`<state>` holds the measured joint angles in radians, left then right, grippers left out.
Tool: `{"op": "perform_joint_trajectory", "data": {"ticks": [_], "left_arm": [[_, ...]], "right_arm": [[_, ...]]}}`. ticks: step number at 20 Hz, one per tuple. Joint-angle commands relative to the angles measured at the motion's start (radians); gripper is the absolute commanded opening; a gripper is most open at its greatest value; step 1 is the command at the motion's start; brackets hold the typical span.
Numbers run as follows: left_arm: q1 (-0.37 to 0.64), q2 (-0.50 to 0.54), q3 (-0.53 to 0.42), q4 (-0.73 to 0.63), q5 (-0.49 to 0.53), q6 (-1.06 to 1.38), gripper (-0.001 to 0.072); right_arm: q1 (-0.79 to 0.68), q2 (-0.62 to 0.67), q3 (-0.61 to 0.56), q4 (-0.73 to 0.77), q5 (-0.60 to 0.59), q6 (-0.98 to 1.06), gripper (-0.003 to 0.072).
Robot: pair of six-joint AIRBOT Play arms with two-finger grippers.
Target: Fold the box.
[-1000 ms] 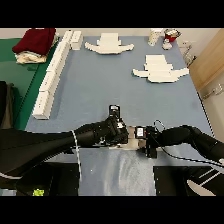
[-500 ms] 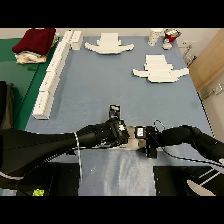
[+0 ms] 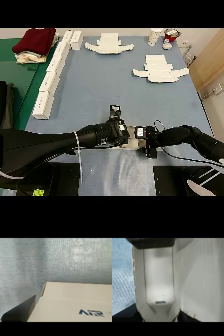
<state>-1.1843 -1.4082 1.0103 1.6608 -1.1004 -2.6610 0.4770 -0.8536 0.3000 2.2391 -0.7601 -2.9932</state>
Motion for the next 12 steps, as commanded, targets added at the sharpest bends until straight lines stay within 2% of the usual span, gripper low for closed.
{"op": "perform_joint_trajectory", "data": {"ticks": [1,4,7,8,9,10,12], "left_arm": [[-0.001,0.012,0.024,-0.024,-0.027,0.050,0.0433],[-0.001,0.092,0.077,-0.042,-0.142,0.141,0.0433],[-0.007,0.219,0.107,-0.040,-0.269,0.221,0.0432],[-0.008,0.254,0.105,-0.041,-0.292,0.241,0.0408],[-0.007,0.283,0.104,-0.041,-0.313,0.275,0.0163],[-0.007,0.300,0.104,-0.041,-0.316,0.344,0.0016],[-0.006,0.306,0.104,-0.043,-0.300,0.420,0.0016]], "right_arm": [[0.000,0.001,0.000,0.000,0.000,0.000,0.0506],[0.000,0.001,0.000,0.000,0.000,0.000,0.0506],[0.000,0.001,0.000,0.000,0.000,0.000,0.0506],[0.000,0.001,0.000,0.000,0.000,0.000,0.0506],[0.000,0.001,0.000,0.000,0.000,0.000,0.0506],[0.000,0.001,0.000,0.000,0.000,0.000,0.0506],[0.000,0.001,0.000,0.000,0.000,0.000,0.0506]]}}
